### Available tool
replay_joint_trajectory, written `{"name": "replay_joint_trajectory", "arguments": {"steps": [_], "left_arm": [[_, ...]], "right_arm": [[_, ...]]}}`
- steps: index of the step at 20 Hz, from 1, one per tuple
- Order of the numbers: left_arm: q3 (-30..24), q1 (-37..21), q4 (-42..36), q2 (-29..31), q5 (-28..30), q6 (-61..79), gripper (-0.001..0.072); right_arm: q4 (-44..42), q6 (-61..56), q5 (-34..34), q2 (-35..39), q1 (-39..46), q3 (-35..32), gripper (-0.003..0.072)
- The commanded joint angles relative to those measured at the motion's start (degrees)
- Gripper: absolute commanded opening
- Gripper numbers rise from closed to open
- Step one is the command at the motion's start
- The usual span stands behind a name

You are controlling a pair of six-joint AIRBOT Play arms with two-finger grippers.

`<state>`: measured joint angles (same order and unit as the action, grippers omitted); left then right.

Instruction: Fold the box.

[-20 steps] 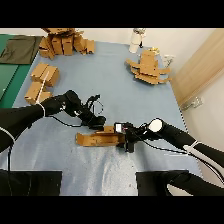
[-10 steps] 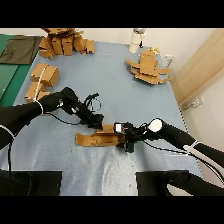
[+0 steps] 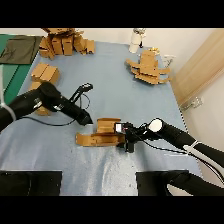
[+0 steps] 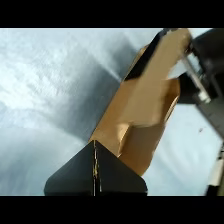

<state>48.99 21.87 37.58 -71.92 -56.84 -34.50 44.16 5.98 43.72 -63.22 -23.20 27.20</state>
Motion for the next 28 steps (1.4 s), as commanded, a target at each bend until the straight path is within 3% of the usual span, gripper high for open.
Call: {"name": "replay_joint_trajectory", "arguments": {"steps": [1, 5, 6, 7, 8, 14, 22, 24, 28], "left_arm": [[-9.11, -0.26, 3.74, 10.47, 7.04, 10.29, 0.0008], [-19.47, 6.67, 8.96, 20.94, 17.79, 19.52, 0.0015], [-20.39, 8.2, 8.96, 21.38, 18.69, 20.59, 0.0261], [-20.57, 9.55, 8.94, 20.98, 19.34, 21.75, 0.0607], [-20.48, 10.86, 8.79, 20.33, 19.98, 22.1, 0.0666], [-20.48, 17.29, 8.76, 17.25, 20.9, 29.49, 0.0666], [-20.44, 17.46, 6.84, 15.04, 22.43, 29.57, 0.0663], [-20.41, 17.46, 5.68, 14.78, 23.74, 29.62, 0.0465], [-20.37, 17.46, 5.66, 14.36, 23.87, 29.57, 0.0466]], "right_arm": [[0.0, 0.0, 0.02, 0.04, -0.02, -0.02, 0.0498], [-0.02, 0.0, -0.02, 0.02, -0.02, -0.02, 0.0498], [-0.02, 0.0, -0.02, 0.02, -0.02, -0.02, 0.0498], [-0.02, 0.0, -0.02, 0.02, -0.02, -0.02, 0.0498], [-0.02, 0.0, 0.0, 0.02, -0.02, -0.02, 0.0498], [-0.02, 0.0, 0.0, 0.02, -0.02, -0.02, 0.0498], [0.0, 0.0, 0.0, 0.02, -0.02, -0.02, 0.0498], [-0.02, 0.0, 0.0, 0.02, -0.02, -0.02, 0.0498], [-0.02, 0.0, -0.02, 0.02, -0.02, -0.02, 0.0498]]}}
